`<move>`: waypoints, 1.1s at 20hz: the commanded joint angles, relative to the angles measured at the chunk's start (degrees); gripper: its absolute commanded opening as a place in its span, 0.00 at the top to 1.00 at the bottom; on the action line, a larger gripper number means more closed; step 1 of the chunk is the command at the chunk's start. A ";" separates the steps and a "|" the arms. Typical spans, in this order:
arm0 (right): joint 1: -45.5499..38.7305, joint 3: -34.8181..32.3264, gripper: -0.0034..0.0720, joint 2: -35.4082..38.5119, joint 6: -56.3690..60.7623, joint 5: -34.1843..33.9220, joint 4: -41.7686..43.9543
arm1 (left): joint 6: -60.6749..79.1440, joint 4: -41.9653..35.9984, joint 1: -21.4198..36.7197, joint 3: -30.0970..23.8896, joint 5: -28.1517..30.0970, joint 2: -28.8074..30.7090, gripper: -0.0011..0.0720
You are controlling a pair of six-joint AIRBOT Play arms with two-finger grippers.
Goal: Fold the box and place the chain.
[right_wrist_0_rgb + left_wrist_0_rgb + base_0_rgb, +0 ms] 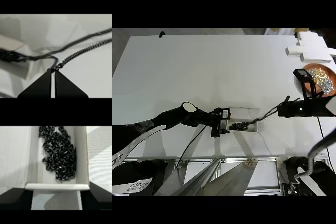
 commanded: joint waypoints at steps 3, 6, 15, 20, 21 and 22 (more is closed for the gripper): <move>0.04 0.07 0.94 8.61 -10.80 3.04 20.11 | 0.00 0.00 0.00 0.02 0.00 0.00 0.89; 0.07 0.07 0.94 8.87 -16.00 4.74 28.57 | 0.00 0.00 0.00 0.02 0.00 0.00 0.89; 16.68 0.07 0.94 8.72 -22.12 -10.67 31.82 | 0.00 0.00 0.00 0.02 0.00 0.00 0.89; 20.02 0.07 0.94 4.31 -20.50 -15.89 25.62 | 0.00 0.00 0.00 0.02 0.00 0.00 0.89; 20.02 0.07 0.94 2.84 -18.40 -15.37 21.99 | 0.00 0.00 0.00 0.02 0.00 0.00 0.89; 20.02 0.07 0.94 1.29 -16.06 -14.67 17.77 | 0.00 0.00 0.00 0.02 0.00 0.00 0.89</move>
